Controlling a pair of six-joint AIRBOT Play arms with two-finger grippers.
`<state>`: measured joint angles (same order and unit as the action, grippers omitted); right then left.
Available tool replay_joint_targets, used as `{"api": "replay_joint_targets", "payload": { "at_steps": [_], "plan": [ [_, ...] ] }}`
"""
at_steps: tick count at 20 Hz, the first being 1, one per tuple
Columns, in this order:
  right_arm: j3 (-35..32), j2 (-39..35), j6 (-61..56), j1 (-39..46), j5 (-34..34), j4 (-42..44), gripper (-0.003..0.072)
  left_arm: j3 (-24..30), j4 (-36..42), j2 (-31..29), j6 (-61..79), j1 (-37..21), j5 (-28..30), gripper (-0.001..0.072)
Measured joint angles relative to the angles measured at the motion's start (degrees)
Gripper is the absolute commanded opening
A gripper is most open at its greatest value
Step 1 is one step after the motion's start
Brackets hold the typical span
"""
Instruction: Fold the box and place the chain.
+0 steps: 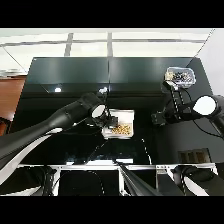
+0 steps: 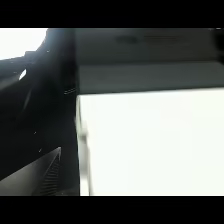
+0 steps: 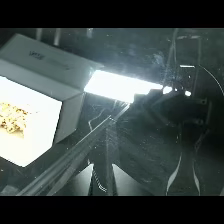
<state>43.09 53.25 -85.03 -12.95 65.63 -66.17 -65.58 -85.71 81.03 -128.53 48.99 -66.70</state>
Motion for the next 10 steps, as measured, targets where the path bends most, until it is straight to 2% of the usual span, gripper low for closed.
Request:
{"api": "replay_joint_targets", "payload": {
  "at_steps": [3, 5, 6, 8, 10],
  "plan": [
    [-0.3, 0.0, 0.2, 0.0, -0.7, 0.2, 0.0125, 2.3, -6.1, -7.4, 3.7, -0.1, -1.7, 0.0541],
    [-0.5, 0.0, 0.2, 0.0, -1.3, 0.3, 0.0125, 6.5, -10.4, -12.6, 5.4, -5.1, -3.2, 0.0542],
    [-0.5, 0.0, 0.2, 0.0, -1.7, 0.3, 0.0125, 9.1, -9.9, -14.9, 7.2, -8.9, -3.2, 0.0541],
    [-0.6, 0.0, 0.2, 0.0, -2.5, 0.8, 0.0125, 15.1, -2.7, -18.5, 16.2, -18.2, -0.6, 0.0542],
    [-0.6, 0.0, 0.2, 0.0, -3.1, 1.9, 0.0125, 20.9, 10.3, -20.4, 32.3, -26.2, 2.1, 0.0545]
  ]
}}
